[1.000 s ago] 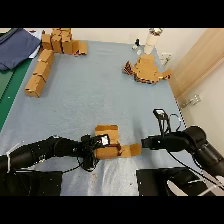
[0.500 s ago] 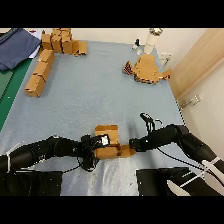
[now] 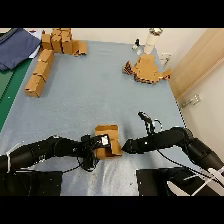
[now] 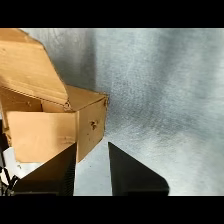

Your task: Fold the box.

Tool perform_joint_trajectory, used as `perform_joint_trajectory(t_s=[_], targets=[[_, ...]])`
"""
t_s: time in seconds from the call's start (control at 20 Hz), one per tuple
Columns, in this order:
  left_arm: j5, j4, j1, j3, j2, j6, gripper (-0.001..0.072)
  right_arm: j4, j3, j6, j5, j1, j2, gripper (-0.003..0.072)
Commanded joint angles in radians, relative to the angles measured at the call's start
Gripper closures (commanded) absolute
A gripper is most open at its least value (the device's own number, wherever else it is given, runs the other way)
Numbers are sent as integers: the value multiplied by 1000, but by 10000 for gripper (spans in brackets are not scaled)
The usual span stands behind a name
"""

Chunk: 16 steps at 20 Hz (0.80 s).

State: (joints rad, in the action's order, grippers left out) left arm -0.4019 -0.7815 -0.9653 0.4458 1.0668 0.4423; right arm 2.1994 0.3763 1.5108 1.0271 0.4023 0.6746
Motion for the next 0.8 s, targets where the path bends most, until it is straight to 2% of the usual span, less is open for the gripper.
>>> perform_joint_trajectory(t_s=[0.0,0.05,0.15,0.25,0.5,0.6,0.75], targets=[[0,0,0,0,-1,0,178,11,7,-3,2,4,-8,367],[0,0,0,0,-1,0,178,11,16,-3,1,4,-9,323],[0,0,0,0,-1,0,178,12,26,-3,-1,4,-8,315],[0,0,0,0,-1,0,178,8,26,-4,-2,15,5,273],[0,0,0,0,-1,0,178,-6,44,-78,-105,135,112,276],[0,0,0,0,-1,0,178,-93,85,-198,-117,217,154,276],[0,0,0,0,-1,0,178,-342,182,-459,-101,353,221,282]])
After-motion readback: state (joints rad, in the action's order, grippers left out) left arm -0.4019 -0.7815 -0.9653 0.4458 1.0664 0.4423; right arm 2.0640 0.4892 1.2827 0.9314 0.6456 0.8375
